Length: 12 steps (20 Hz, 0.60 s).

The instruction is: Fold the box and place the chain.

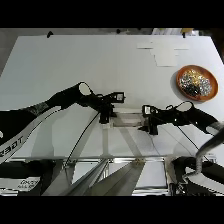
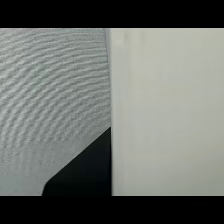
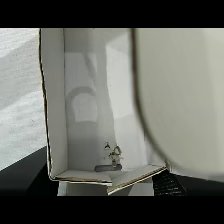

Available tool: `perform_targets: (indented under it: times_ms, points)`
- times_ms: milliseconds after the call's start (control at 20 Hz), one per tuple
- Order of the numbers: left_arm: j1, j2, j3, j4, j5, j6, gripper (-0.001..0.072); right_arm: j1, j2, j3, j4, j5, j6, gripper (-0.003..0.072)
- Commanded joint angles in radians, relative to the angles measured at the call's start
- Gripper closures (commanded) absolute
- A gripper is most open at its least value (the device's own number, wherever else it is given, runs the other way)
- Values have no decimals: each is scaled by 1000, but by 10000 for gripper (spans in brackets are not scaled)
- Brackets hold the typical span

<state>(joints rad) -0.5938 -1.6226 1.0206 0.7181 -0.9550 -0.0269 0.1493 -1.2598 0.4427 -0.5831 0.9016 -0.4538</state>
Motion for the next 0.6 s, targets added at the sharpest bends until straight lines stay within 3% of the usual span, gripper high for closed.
perform_targets:
  times_ms: [0, 250, 300, 400, 450, 550]
  points:
    - [0, -1, 0, 0, 0, 0, 699, 0, 1, 0, 0, 0, 0, 320]
    - [0, -1, 0, -6, 0, 0, 699, 0, 1, 0, 0, 0, 0, 320]
    - [0, 0, 0, -5, -7, 0, 663, 0, 1, 0, 0, 0, 0, 320]
    - [2, 9, 0, 2, -13, 0, 270, 0, 1, 0, 0, 0, 0, 320]
    - [2, 18, 0, 2, -13, 0, 144, 0, 1, 0, 0, 0, 0, 320]
    - [2, 40, 0, 10, -14, 0, 127, 0, 1, 0, 0, 0, 0, 320]
